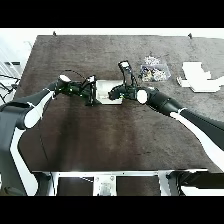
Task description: Fold the box and place the chain.
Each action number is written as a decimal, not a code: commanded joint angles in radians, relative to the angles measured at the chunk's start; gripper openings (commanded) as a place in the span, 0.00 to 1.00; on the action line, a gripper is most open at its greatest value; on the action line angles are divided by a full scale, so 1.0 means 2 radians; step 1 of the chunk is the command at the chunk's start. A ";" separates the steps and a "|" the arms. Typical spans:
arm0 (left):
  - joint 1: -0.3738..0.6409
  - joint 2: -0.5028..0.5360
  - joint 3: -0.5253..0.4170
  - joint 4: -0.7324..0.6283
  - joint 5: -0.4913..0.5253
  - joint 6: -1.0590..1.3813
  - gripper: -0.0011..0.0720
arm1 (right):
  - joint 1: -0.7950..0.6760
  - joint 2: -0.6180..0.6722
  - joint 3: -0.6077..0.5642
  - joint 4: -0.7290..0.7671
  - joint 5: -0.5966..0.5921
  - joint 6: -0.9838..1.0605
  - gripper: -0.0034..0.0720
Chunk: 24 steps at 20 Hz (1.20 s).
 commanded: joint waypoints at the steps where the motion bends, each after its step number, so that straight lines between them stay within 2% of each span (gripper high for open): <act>1: 0.000 0.000 0.000 0.000 0.000 0.000 0.50 | 0.000 -0.006 0.007 -0.023 -0.026 -0.009 0.06; 3: 0.000 0.000 0.000 0.000 0.000 0.000 0.50 | 0.000 0.000 0.016 -0.026 -0.029 -0.009 0.07; 4: 0.000 0.000 0.000 0.000 0.000 0.000 0.50 | 0.000 0.008 0.018 -0.026 -0.017 -0.009 0.32; 5: 0.000 0.000 0.000 0.000 0.000 0.000 0.50 | -0.002 0.017 0.018 -0.029 -0.004 -0.009 0.76; 6: 0.000 0.000 0.000 0.000 0.000 0.000 0.50 | -0.004 0.025 0.018 -0.029 0.015 -0.009 0.79; 10: 0.000 0.000 0.000 0.000 0.000 0.000 0.50 | -0.032 0.069 0.018 -0.033 0.073 -0.025 0.79; 13: 0.000 0.000 0.000 0.000 0.000 0.000 0.50 | -0.075 0.116 0.031 -0.033 0.070 -0.051 0.78; 15: 0.000 0.000 0.000 0.000 0.000 0.000 0.50 | -0.115 0.117 0.058 -0.007 0.070 -0.086 0.65; 17: 0.000 0.000 0.000 0.000 0.000 0.000 0.50 | -0.145 0.095 0.085 0.081 0.089 -0.198 0.59; 18: 0.000 0.000 0.000 0.000 0.000 0.000 0.50 | -0.158 0.076 0.102 0.137 0.125 -0.279 0.53; 21: 0.000 0.000 0.000 0.000 0.000 0.000 0.50 | -0.197 -0.002 0.152 0.294 0.253 -0.451 0.47; 24: 0.000 0.000 0.000 0.000 0.000 0.000 0.50 | -0.207 -0.073 0.191 0.326 0.293 -0.499 0.47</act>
